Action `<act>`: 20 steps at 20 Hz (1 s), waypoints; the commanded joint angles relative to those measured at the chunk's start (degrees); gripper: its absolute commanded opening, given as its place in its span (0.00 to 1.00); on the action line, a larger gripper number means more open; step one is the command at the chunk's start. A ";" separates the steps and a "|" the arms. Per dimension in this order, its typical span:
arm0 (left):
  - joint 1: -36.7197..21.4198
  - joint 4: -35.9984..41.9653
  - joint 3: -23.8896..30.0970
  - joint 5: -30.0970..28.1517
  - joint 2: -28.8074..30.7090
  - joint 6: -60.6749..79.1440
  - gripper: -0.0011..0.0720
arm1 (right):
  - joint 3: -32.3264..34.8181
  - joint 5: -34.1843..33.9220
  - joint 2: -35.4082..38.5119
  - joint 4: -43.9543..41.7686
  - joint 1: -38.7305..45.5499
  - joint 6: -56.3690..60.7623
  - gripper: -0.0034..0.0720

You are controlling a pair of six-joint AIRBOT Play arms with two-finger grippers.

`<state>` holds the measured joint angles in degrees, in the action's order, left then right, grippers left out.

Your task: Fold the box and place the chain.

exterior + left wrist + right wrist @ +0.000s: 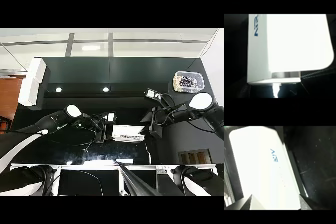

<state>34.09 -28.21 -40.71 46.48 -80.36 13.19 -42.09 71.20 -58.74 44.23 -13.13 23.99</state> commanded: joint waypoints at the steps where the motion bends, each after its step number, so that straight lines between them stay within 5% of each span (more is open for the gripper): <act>1: -0.02 -0.07 -0.04 0.07 -0.04 0.04 0.50 | 0.02 -1.40 0.15 3.65 -2.56 -0.35 1.00; 9: -0.02 -0.07 -0.04 0.09 -0.04 0.04 0.50 | 0.02 -4.83 0.15 5.81 -5.49 -0.50 0.99; 10: -0.02 -0.07 -0.04 0.09 -0.04 0.04 0.50 | 0.02 -4.59 0.15 5.84 -5.66 -0.48 0.73; 11: -0.02 -0.09 -0.04 0.09 -0.04 0.04 0.50 | 0.02 -4.44 0.15 5.81 -6.05 -0.50 0.60; 13: -0.02 -0.09 -0.04 0.09 -0.04 0.04 0.50 | 0.02 -4.46 0.15 5.79 -6.88 -0.46 0.60; 15: -0.02 -0.09 -0.04 0.09 -0.04 0.04 0.50 | 0.02 -4.50 0.15 5.79 -7.45 -0.44 0.36; 20: -0.02 -0.09 -0.04 0.09 -0.04 0.04 0.50 | 0.02 -4.48 0.15 5.77 -7.69 0.90 0.36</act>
<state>34.06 -28.25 -40.71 46.52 -80.36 13.19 -42.11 66.72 -58.63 49.95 -20.58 23.79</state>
